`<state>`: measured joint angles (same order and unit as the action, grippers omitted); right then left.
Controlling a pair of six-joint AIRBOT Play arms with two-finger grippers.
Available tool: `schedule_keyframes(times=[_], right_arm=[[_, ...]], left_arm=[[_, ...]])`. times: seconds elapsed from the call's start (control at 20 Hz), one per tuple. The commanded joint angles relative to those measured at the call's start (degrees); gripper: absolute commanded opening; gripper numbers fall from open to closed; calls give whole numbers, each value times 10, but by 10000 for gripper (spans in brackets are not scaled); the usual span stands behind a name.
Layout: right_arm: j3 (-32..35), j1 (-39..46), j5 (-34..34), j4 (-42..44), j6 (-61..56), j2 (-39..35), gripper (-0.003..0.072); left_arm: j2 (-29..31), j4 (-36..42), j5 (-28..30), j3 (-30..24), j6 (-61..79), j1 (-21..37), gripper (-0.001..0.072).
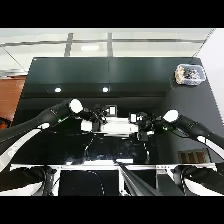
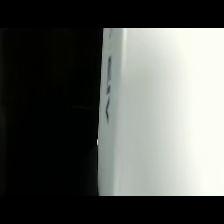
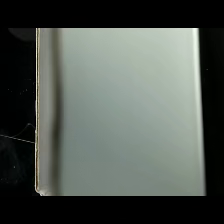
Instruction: Fold the box and place the chain.
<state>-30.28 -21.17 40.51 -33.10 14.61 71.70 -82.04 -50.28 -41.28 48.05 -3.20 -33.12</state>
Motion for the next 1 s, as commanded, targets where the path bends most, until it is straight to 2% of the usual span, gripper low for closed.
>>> schedule_keyframes(times=[0.0,0.2,0.25,0.3,0.35,0.45,0.5,0.6,0.85,0.9,0.95], right_arm=[[-1,0,-3,0,-1,0,488],[-1,0,-2,0,0,0,488],[-1,0,-2,0,0,0,488],[-1,0,-2,-1,0,0,488],[-1,0,2,-2,0,0,488],[-1,0,4,-2,2,0,488],[-1,0,4,-2,2,0,487],[-1,0,4,-5,3,0,461],[0,0,18,-11,13,0,457],[0,0,18,-11,13,0,457],[0,0,17,-11,13,0,457]], left_arm=[[0,0,0,0,0,0,26],[4,-1,1,0,0,0,34],[10,-1,1,0,0,0,130],[17,-1,1,0,0,1,283],[25,-1,0,0,-4,2,354],[43,-17,-14,0,-38,5,432],[55,-39,-31,0,-56,8,441],[84,-94,-66,0,-116,16,534],[154,-189,-179,0,-254,52,533],[162,-194,-202,0,-284,58,522],[167,-194,-220,0,-308,61,471]])
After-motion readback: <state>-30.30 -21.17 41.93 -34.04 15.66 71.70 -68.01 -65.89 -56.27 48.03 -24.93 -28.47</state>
